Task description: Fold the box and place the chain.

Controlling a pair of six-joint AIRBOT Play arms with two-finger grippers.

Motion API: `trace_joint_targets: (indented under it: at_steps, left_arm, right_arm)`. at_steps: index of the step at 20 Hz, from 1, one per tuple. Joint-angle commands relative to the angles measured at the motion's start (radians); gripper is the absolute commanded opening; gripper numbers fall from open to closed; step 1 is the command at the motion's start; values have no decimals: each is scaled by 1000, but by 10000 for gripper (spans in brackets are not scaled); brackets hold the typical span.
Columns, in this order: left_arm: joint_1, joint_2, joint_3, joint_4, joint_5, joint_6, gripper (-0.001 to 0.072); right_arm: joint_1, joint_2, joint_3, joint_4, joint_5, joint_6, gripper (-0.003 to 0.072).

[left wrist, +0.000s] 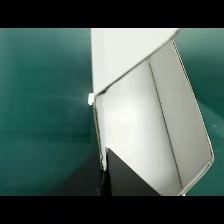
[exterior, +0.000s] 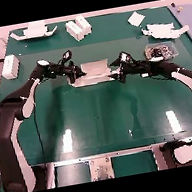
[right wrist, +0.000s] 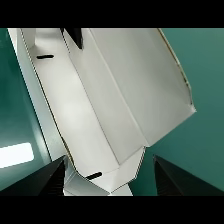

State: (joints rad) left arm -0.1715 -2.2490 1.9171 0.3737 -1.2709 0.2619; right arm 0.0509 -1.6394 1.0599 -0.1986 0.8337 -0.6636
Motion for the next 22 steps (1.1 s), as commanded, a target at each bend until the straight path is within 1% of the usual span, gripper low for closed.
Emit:
trace_joint_targets:
  at_steps: [1, 3, 8, 11, 13, 16, 22]
  left_arm:
    - [0, 0, 0, 1, -2, 0, 22]
    - [0, 0, 0, 1, -2, 0, 22]
    - [0, 0, 0, 1, -3, 0, 22]
    - [0, 0, 0, 1, -3, 0, 22]
    - [0, 0, 0, 1, -4, 0, 22]
    - [0, 0, 0, 1, -3, 0, 22]
    - [0, 0, 0, 1, -3, 0, 22]
  right_arm:
    - [-6, -43, 62, -84, 45, 76, 617]
    - [-11, -77, 109, -115, 102, 105, 617]
    - [-26, -129, 209, -186, 160, 173, 617]
    - [-27, -150, 248, -228, 167, 200, 617]
    - [-27, -164, 272, -253, 208, 216, 617]
    - [-29, -195, 310, -278, 216, 224, 617]
    - [-34, -242, 374, -279, 257, 226, 617]
